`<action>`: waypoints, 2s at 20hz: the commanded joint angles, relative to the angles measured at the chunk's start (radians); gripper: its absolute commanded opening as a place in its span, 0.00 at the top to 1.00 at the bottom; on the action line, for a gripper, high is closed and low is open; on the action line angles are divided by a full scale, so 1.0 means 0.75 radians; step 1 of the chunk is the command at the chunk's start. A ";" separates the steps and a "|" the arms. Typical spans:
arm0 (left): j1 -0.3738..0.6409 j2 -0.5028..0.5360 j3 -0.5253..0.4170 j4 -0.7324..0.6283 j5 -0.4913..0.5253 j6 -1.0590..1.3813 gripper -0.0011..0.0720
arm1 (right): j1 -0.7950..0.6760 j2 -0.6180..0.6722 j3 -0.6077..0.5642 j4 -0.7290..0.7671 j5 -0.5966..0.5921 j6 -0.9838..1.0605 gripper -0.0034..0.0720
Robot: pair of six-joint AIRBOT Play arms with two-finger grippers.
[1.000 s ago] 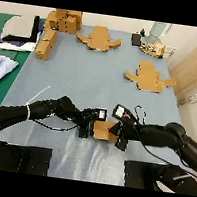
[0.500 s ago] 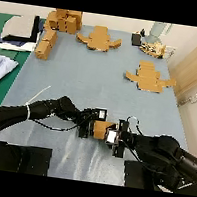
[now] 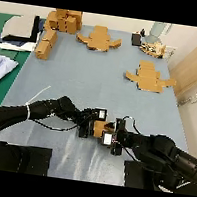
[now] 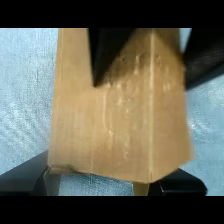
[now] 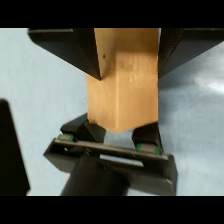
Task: Fold the box.
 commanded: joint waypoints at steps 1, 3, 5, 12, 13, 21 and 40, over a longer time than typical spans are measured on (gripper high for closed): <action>0.001 -0.001 0.001 0.000 -0.001 -0.002 0.32 | 0.052 0.068 0.005 0.173 -0.014 -0.002 0.25; 0.001 -0.001 0.001 -0.001 -0.001 -0.002 0.32 | 0.080 0.135 0.005 0.258 -0.012 -0.001 0.25; 0.001 -0.001 0.001 0.000 -0.001 -0.002 0.32 | 0.091 0.193 0.005 0.315 -0.015 0.002 0.25; 0.001 -0.001 0.001 0.000 -0.001 -0.002 0.32 | -0.009 0.277 0.005 0.180 0.048 0.166 0.38; 0.001 -0.001 0.001 0.000 -0.001 -0.002 0.32 | -0.041 0.277 0.005 0.177 0.050 0.174 0.47; 0.001 -0.001 0.001 0.000 -0.001 -0.002 0.32 | -0.213 0.230 0.004 0.073 0.016 0.173 0.47; 0.001 -0.001 0.001 -0.001 -0.001 -0.002 0.32 | -0.084 0.014 0.002 0.148 -0.088 0.091 0.39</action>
